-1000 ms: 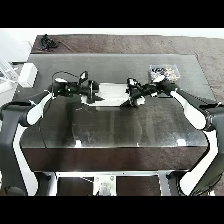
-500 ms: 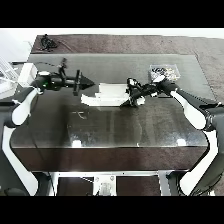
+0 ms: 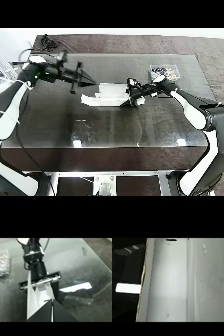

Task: Fold the box and place the chain.

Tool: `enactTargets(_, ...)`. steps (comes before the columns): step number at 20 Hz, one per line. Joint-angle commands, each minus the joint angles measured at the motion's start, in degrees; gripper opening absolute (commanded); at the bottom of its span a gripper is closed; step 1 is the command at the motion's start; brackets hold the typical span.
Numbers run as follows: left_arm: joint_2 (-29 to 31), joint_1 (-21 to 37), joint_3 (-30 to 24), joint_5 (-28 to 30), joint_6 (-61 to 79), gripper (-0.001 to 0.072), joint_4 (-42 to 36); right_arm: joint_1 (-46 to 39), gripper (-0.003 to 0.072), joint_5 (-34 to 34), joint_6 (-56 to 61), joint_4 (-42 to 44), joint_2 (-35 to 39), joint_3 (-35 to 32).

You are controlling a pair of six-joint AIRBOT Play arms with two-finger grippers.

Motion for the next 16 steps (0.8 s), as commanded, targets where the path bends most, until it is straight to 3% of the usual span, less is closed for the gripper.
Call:
enactTargets(1, 1.25, -5.55, -4.02, 12.9, -2.05, 0.0015, 6.21, 0.07, 0.0586, 0.02, 0.02, 0.02, -0.02, -0.02)
enactTargets(3, 1.22, -6.95, -7.43, 20.52, -1.92, 0.0015, 5.16, 0.07, 0.0586, 0.02, 0.0, 0.02, -0.02, -0.02)
enactTargets(8, -0.5, -7.65, -8.79, 29.83, 2.8, 0.0016, 0.31, 0.07, 0.0586, 0.02, 0.02, 0.02, -0.02, -0.02)
enactTargets(13, -3.74, -7.67, -8.41, 38.82, 9.7, 0.0017, -6.8, 0.07, 0.0586, 0.02, 0.02, 0.02, -0.02, -0.02)
enactTargets(16, -4.52, -7.67, -8.17, 39.98, 10.95, 0.0018, -10.47, 0.07, 0.0586, 0.02, 0.02, 0.0, -0.02, -0.02)
